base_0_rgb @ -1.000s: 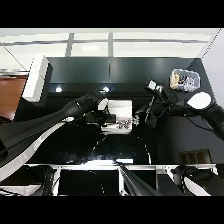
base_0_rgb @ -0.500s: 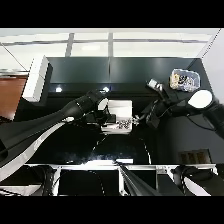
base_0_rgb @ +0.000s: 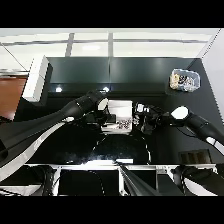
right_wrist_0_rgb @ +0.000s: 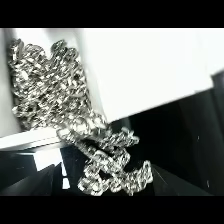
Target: Fold the box and place the chain.
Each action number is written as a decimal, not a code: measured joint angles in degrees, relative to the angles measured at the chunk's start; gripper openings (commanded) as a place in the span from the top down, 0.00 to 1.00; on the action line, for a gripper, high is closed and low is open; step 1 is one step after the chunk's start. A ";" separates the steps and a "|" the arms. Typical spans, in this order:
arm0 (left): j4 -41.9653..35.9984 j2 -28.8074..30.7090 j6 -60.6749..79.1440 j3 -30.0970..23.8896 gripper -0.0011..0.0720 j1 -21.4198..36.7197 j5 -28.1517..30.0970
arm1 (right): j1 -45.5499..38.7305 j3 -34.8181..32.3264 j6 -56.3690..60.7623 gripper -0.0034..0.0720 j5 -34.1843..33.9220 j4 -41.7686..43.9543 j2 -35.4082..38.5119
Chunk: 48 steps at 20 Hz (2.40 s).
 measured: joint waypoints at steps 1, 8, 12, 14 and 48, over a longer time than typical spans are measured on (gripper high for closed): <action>0.00 0.00 0.00 0.00 0.94 0.00 0.00 | 0.07 -0.11 -2.14 0.01 -0.87 1.33 -1.05; 0.00 0.00 -0.02 0.00 0.94 0.00 0.00 | 0.28 -0.31 -6.60 0.39 -5.16 5.44 -4.20; 0.00 0.02 -0.02 0.00 0.94 0.00 -0.02 | 0.35 -0.28 -5.40 0.94 -6.45 5.86 -4.87; 0.00 0.00 0.00 0.00 0.94 0.00 -0.02 | 0.39 -0.24 -4.48 0.94 -6.84 5.64 -4.61; -0.02 0.00 -0.02 0.00 0.94 0.00 -0.09 | -4.24 40.94 56.39 0.94 27.63 13.51 15.58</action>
